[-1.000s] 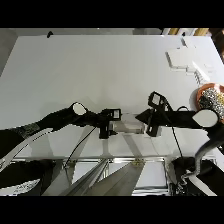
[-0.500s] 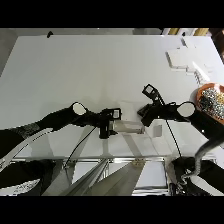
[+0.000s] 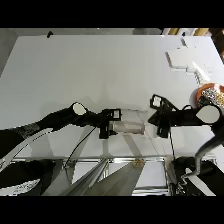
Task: Fold the box and place the chain.
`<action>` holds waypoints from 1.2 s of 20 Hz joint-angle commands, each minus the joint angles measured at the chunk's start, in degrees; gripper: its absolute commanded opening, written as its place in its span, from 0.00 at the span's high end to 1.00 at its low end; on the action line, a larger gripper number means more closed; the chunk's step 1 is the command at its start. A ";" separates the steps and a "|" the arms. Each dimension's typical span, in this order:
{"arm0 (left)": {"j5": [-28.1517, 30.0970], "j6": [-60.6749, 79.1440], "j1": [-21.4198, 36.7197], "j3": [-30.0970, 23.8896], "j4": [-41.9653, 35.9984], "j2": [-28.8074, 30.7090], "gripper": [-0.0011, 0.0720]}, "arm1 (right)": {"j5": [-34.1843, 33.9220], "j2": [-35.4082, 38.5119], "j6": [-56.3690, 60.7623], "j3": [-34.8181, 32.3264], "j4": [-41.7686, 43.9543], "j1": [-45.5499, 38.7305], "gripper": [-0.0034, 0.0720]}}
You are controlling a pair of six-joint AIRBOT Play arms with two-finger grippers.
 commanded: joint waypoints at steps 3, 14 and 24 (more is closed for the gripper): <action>0.02 0.00 0.04 0.04 -0.04 0.04 0.45 | 2.21 4.48 -16.61 -7.56 -2.08 -0.20 0.71; 0.04 0.00 0.04 0.02 -0.04 0.04 0.45 | -12.09 -6.38 -21.70 -12.07 15.41 2.58 0.76; 0.04 0.00 0.04 0.02 -0.04 0.04 0.45 | -18.18 -12.66 -19.65 -12.07 20.59 6.71 0.40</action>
